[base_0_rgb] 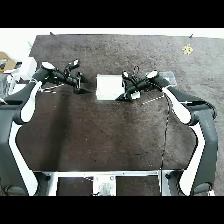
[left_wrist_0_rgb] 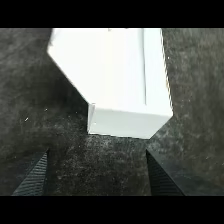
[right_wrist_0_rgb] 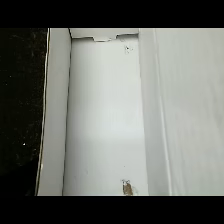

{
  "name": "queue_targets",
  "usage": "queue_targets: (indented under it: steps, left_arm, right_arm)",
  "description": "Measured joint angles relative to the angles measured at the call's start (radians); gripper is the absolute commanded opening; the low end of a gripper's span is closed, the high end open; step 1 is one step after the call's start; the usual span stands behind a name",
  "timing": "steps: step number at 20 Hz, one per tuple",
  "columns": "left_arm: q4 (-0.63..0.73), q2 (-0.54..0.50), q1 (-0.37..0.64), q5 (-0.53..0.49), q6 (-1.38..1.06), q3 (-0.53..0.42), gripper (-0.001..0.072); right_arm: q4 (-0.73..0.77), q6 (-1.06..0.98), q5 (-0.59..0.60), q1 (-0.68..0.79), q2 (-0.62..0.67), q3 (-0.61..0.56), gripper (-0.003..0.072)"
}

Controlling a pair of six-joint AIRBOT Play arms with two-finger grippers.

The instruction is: Fold the box and place the chain.

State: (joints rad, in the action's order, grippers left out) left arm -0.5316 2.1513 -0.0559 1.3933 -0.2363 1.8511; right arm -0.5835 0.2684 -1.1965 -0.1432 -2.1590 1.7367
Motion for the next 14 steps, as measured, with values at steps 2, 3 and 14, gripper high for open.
queue_targets:
  steps: [2, 3, 14]
  left_arm:
    - [0.002, 0.011, -0.01, 0.005, -0.058, 0.0, 0.0712]
    - [0.004, 0.014, -0.016, 0.006, -0.078, 0.0, 0.0711]
    - [0.083, 0.024, -0.048, -0.054, -0.193, -0.124, 0.0705]
  right_arm:
    - [0.0, 0.0, 0.0, 0.0, 0.0, 0.0, 0.0385]
    - [0.0, 0.0, 0.0, 0.0, 0.0, 0.0, 0.0384]
    - [0.0, 0.0, 0.0, 0.0, 0.0, 0.0, 0.0385]
